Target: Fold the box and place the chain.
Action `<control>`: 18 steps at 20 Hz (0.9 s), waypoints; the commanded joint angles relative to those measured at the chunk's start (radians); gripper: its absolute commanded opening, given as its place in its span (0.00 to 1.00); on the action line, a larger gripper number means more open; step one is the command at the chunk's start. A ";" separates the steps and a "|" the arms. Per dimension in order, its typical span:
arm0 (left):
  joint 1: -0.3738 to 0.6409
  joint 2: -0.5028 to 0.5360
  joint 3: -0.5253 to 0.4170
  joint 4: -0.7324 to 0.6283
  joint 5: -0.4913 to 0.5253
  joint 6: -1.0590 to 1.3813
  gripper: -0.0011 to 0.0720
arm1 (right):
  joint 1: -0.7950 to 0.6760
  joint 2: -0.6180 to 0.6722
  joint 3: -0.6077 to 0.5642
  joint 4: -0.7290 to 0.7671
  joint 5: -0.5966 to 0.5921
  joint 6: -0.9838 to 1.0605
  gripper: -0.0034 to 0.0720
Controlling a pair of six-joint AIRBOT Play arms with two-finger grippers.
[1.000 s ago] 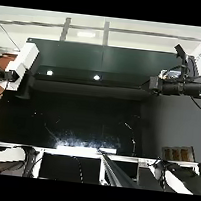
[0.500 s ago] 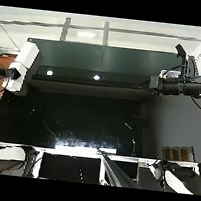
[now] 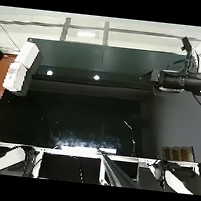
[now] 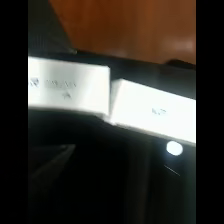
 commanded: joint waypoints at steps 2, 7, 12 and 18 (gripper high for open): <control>-0.083 0.151 0.002 -0.236 -0.225 0.001 0.05 | 0.002 0.025 0.047 -0.165 0.019 0.049 0.08; -0.468 0.214 -0.066 0.031 -0.339 -0.270 0.05 | 0.119 0.259 -0.106 -0.794 -0.034 0.480 0.08; -0.805 0.280 -0.261 0.209 -0.130 -0.463 0.05 | 0.158 0.336 -0.299 -0.801 -0.153 0.542 0.07; -0.818 0.353 -0.438 0.127 -0.055 -0.465 0.05 | 0.159 0.336 -0.299 -0.802 -0.152 0.542 0.07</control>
